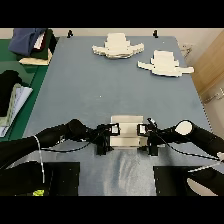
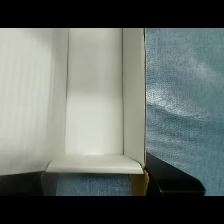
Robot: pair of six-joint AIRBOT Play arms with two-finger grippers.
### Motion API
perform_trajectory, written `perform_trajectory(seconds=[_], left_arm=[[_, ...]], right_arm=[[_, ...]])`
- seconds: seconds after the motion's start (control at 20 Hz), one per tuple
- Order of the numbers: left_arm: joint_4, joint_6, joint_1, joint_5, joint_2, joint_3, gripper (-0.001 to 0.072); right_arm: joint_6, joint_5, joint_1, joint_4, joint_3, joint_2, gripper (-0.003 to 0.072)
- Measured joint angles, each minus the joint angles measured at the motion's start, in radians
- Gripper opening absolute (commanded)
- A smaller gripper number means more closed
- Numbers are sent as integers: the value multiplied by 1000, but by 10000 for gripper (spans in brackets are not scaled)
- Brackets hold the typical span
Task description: Fold the box.
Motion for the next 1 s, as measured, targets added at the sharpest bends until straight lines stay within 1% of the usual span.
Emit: perform_trajectory(seconds=[0.25,0.3,0.35,0.55,0.75,1.0], left_arm=[[0,0,0,-1,0,0,525],[0,0,0,0,0,0,525],[0,0,0,-1,0,0,525],[-1,-1,0,-8,0,0,526],[-1,-1,0,-4,0,0,525],[0,1,0,-2,0,0,526]], right_arm=[[0,0,0,1,0,0,520],[0,0,0,1,0,0,560],[1,0,0,2,0,0,720],[-3,0,0,1,3,13,720],[29,19,0,-8,5,80,720],[168,50,0,-125,6,193,720]])
